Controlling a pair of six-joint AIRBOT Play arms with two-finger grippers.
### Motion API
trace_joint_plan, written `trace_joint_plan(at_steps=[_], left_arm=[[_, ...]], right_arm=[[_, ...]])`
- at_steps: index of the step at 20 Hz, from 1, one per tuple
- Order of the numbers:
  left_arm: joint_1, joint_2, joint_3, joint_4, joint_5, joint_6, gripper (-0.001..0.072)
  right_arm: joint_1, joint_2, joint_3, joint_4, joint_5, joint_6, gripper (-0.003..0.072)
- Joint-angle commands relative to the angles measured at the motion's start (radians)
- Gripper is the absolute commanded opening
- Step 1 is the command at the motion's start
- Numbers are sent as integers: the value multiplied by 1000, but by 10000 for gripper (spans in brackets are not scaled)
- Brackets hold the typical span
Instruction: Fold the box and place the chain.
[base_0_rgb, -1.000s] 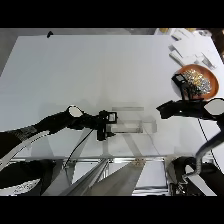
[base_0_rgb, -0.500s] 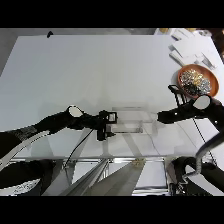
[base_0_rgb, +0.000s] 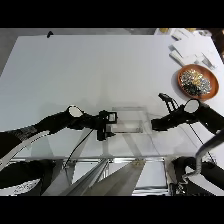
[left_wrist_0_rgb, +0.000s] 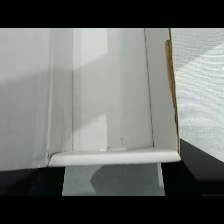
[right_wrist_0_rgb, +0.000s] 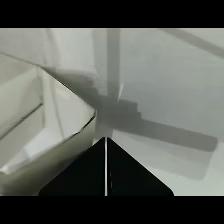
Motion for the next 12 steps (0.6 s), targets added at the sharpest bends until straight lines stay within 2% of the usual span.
trace_joint_plan(at_steps=[1, 3, 5, 6, 12], left_arm=[[0, 0, 0, 0, 0, 0, 136], [0, 0, 0, 0, 0, 0, 135], [0, 0, 0, 0, 0, 0, 135], [0, 0, 0, 0, 0, 0, 135], [0, 0, 0, 0, 0, 0, 135]], right_arm=[[6, 35, -8, 77, 15, -48, 21], [6, 82, -8, 81, 8, -48, 29], [6, 109, -8, 109, 7, -50, 92], [6, 119, -8, 121, 8, -49, 176], [6, 136, -8, 200, 35, -89, 206]])
